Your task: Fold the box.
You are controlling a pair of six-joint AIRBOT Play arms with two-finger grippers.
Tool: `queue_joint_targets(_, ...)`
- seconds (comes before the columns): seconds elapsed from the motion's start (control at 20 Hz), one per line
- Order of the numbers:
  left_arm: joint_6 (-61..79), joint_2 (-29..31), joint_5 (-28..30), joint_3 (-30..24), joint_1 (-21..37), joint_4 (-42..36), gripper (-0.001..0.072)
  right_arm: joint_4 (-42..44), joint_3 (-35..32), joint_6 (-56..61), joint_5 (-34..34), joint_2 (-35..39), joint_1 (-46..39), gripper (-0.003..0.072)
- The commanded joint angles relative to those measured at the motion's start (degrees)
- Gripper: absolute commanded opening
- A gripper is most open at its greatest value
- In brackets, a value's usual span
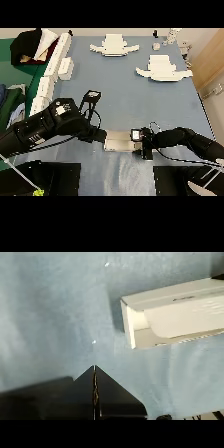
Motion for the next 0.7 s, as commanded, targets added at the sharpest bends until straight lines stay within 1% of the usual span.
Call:
queue_joint_targets(0.0,17.09,0.68,6.34,0.04,5.53,-2.84,0.0012,0.02,0.02,0.02,0.0,0.02,0.0,0.0512)
queue_joint_targets(0.1,27.36,0.94,7.54,-0.28,7.48,-4.17,0.0012,0.02,0.04,0.02,0.0,0.02,0.0,0.0512)
queue_joint_targets(0.15,32.5,1.6,8.79,-1.22,7.82,-4.37,0.0012,0.02,0.02,0.0,0.0,0.02,0.0,0.0512)
queue_joint_targets(0.2,39.01,3.02,11.3,-3.15,8.81,-6.45,0.0011,0.02,0.04,0.0,0.0,0.02,0.0,0.0512)
queue_joint_targets(0.25,48.15,5.42,14.91,-6.6,12.07,-11.78,0.0009,0.02,0.02,0.02,0.0,0.02,0.0,0.0512)
queue_joint_targets(0.3,56.57,7.72,16.85,-10.21,15.69,-16.76,0.0009,0.02,0.02,0.0,0.0,0.02,0.0,0.0512)
queue_joint_targets(0.4,75.32,11.96,15.96,-17.14,24.48,-25.18,0.001,0.02,0.02,0.02,0.0,0.02,0.0,0.0512)
queue_joint_targets(0.5,93.53,14.95,13.97,-22.25,31.47,-32.76,0.0015,0.02,0.02,0.0,0.0,0.02,0.0,0.0512)
queue_joint_targets(0.55,99.91,15.61,14.19,-24.2,33.73,-36.74,0.0092,0.02,0.02,0.0,0.0,0.0,0.0,0.0512)
queue_joint_targets(0.6,106.01,15.67,15.26,-26.12,35.5,-41.05,0.0589,0.02,0.04,0.02,0.02,0.02,-0.02,0.0512)
queue_joint_targets(0.65,110.84,15.39,17.53,-28.13,36.33,-44.72,0.0693,0.0,0.04,0.0,0.0,0.0,-0.02,0.0512)
